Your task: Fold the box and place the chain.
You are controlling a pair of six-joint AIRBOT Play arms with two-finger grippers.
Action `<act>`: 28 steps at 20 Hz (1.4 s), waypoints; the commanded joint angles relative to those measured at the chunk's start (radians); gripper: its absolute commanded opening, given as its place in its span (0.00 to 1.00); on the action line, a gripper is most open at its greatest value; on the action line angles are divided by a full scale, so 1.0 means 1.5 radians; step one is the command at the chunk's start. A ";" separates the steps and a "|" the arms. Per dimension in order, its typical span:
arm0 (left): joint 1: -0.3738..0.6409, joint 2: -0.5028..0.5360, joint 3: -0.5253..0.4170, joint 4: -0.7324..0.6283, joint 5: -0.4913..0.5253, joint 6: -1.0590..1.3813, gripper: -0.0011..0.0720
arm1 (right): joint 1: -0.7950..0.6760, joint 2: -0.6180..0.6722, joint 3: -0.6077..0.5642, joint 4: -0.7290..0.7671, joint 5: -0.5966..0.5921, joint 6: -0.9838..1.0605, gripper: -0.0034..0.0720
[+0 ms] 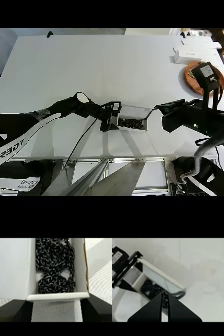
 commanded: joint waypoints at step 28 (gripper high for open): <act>0.000 0.000 0.000 0.000 0.000 0.000 0.25 | 0.001 -0.218 0.013 0.068 -0.053 -0.281 0.12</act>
